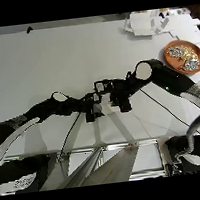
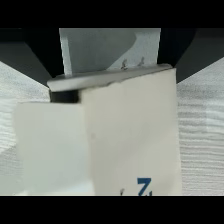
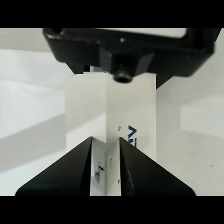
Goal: Fold the box and place the chain.
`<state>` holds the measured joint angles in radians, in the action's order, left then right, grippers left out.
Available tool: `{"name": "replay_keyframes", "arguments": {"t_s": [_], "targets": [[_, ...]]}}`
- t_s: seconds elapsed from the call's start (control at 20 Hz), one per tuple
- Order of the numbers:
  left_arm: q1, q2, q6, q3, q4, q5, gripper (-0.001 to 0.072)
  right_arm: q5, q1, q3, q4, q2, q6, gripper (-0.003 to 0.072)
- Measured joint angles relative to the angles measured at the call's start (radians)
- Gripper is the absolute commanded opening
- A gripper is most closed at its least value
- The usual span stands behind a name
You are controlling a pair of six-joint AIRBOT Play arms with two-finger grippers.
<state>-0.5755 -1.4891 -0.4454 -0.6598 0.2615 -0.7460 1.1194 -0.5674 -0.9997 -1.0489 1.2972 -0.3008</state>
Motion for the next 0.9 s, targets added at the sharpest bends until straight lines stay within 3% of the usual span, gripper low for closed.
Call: {"name": "replay_keyframes", "arguments": {"t_s": [0.1,0.3,0.9], "targets": [[0.0,0.0,0.0,0.0,-0.001,0.001,0.0136,0.0,0.0,0.0,-0.016,0.0,-0.007,0.0093],[0.0,0.0,0.0,0.0,-0.001,0.002,0.0136,-0.009,0.0,0.013,-0.03,0.0,-0.013,0.005],[0.0,0.0,0.004,0.0,-0.002,0.002,0.0136,-0.068,0.0,0.057,-0.048,-0.018,-0.033,0.005]]}}
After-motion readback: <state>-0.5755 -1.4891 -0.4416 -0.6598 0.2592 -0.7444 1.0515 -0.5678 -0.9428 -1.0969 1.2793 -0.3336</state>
